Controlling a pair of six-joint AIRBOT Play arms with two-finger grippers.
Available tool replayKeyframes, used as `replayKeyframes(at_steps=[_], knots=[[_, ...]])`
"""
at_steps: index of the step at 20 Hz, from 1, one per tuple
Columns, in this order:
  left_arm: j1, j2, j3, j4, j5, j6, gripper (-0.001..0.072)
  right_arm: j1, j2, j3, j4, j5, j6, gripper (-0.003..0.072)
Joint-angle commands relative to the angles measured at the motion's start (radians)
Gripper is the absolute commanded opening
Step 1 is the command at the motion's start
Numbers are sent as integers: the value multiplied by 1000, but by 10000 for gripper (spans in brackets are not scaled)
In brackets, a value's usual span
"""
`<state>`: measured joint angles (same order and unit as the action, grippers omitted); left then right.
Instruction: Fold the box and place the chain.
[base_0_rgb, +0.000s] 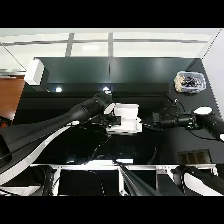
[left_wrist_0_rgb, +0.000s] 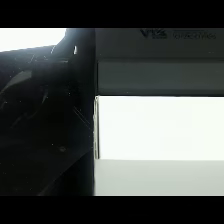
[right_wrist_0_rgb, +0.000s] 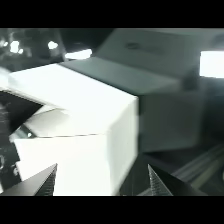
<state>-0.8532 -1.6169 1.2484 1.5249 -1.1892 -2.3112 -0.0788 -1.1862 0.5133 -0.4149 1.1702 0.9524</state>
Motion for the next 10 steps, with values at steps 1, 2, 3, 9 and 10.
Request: replayKeyframes(at_steps=[1, 2, 3, 9, 10], knots=[[1, 0, 0, 0, 0, -1, 27, 59, -1, 24, 48, -11, 6, 638], [1, 0, 0, 0, 0, -1, 27, 89, -1, 24, 48, -34, 35, 638], [1, 0, 0, 0, -1, -1, 27, 121, -1, 25, 48, -57, 43, 637], [1, 0, 0, 0, -1, -1, 27, 257, -1, 75, 30, -134, 119, 478], [1, 0, 0, 0, -1, -1, 27, 280, -1, 90, -3, -153, 151, 478]])
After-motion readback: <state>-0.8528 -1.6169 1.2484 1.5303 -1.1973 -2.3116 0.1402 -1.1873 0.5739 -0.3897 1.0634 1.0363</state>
